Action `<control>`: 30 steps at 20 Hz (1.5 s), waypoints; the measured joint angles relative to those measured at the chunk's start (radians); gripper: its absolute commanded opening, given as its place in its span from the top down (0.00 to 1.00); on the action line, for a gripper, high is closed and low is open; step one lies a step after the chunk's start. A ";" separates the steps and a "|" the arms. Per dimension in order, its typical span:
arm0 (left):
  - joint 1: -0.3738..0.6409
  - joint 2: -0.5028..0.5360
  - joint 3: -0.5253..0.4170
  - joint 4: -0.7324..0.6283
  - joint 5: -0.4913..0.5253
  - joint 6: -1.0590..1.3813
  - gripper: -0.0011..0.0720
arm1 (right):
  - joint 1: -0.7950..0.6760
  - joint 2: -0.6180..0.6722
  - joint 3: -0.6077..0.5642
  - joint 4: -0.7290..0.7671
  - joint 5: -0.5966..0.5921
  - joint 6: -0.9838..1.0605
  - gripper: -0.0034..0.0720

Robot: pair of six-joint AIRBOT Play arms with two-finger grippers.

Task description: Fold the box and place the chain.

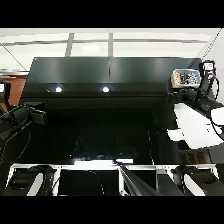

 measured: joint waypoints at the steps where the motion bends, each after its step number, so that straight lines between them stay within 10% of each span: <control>1: 0.000 0.000 0.000 0.000 0.000 0.000 0.95 | 0.000 0.000 0.000 0.000 0.000 0.000 0.93; 19: 0.000 0.000 0.000 -0.019 0.067 0.000 0.94 | 0.000 -0.001 0.000 0.049 -0.014 0.000 0.92; 20: 0.000 0.000 0.000 -0.027 0.088 0.000 0.79 | 0.000 -0.005 0.000 0.063 -0.037 0.000 0.60; 21: 0.000 -0.002 0.000 -0.031 0.114 0.000 0.17 | -0.005 -0.013 0.000 0.065 -0.068 0.000 0.23; 22: 0.000 -0.006 0.000 -0.034 0.150 0.000 0.00 | -0.018 -0.025 0.000 0.056 -0.093 0.000 0.00; 30: -0.002 -0.048 0.000 -0.048 0.204 -0.009 0.01 | -0.484 -0.223 0.076 -0.087 -0.095 0.135 0.01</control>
